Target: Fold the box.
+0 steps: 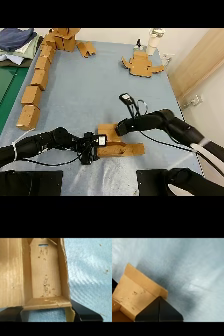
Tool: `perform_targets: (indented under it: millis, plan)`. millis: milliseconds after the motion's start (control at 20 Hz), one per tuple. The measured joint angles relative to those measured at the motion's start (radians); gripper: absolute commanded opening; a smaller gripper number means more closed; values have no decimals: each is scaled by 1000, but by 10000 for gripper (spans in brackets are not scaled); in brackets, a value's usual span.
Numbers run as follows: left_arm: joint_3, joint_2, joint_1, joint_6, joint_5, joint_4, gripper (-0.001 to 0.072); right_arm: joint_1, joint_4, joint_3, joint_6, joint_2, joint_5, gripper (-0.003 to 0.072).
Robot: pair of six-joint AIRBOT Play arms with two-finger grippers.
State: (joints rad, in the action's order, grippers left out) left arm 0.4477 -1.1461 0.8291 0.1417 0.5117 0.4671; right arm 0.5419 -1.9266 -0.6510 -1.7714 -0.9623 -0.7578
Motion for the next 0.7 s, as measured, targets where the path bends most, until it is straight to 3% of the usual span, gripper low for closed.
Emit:
perform_targets:
  millis: [200, 250, 350, 400, 550, 700]
  plan:
    - [0, 0, 0, 0, 0, 0, 609, 2, 73, -3, 29, 190, -145, 8]
    - [0, 0, 0, 0, 0, 0, 609, 6, 77, 4, 27, 235, -212, 45]
    - [0, 0, 0, 0, 0, 0, 610, 11, 76, 34, -12, 307, -345, 470]
    - [0, 0, 0, 0, 0, 0, 610, 11, 76, 56, -42, 333, -394, 543]
    - [0, 0, 0, 0, 0, 0, 610, 13, 74, 137, -196, 376, -454, 549]
    - [0, 0, 0, 0, 0, 0, 610, 14, 65, 200, -388, 368, -389, 582]
